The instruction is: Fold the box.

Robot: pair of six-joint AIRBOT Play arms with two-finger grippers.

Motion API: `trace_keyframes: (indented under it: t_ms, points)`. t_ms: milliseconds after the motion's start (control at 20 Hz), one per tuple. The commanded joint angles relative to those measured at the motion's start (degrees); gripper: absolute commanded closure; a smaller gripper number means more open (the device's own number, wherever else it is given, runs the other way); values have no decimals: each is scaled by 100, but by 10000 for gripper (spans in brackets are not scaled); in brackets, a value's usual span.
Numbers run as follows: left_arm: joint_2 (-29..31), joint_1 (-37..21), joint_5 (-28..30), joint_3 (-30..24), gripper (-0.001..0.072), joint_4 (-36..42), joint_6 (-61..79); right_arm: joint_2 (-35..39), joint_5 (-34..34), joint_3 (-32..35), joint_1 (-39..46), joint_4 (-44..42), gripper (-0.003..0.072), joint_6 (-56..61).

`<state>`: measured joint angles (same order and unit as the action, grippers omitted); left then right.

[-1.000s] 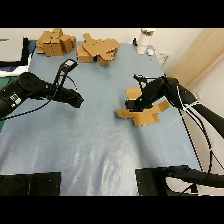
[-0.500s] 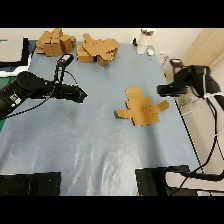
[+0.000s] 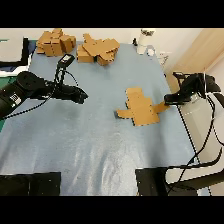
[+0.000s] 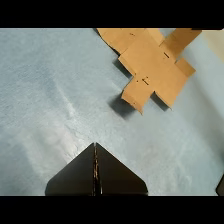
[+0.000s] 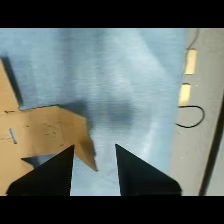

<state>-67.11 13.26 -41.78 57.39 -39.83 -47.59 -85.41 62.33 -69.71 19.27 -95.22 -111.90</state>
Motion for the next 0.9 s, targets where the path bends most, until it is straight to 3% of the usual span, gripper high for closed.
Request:
trace_keyframes:
  t_ms: [0,150,250,300,400,650,850]
  points:
    - [-2,-2,-256,2,698,4,2,-326,304,-9,26,-682,284,-723]
    - [-2,-2,-503,2,698,4,4,-424,378,-9,24,-953,463,-922]
    - [-2,-2,-525,4,698,4,4,-409,509,-9,-13,-1078,658,-927]
    - [-2,-2,-525,4,699,4,4,-409,608,-9,-48,-1143,684,-927]
    - [-2,-2,-514,4,698,4,2,-409,863,-9,-155,-1604,684,-925]
    - [-2,-2,-616,4,698,133,-560,-400,1207,4,-610,-3679,686,-647]
    - [-2,-2,-1152,4,699,131,-647,-129,828,459,-1456,-3952,687,-129]
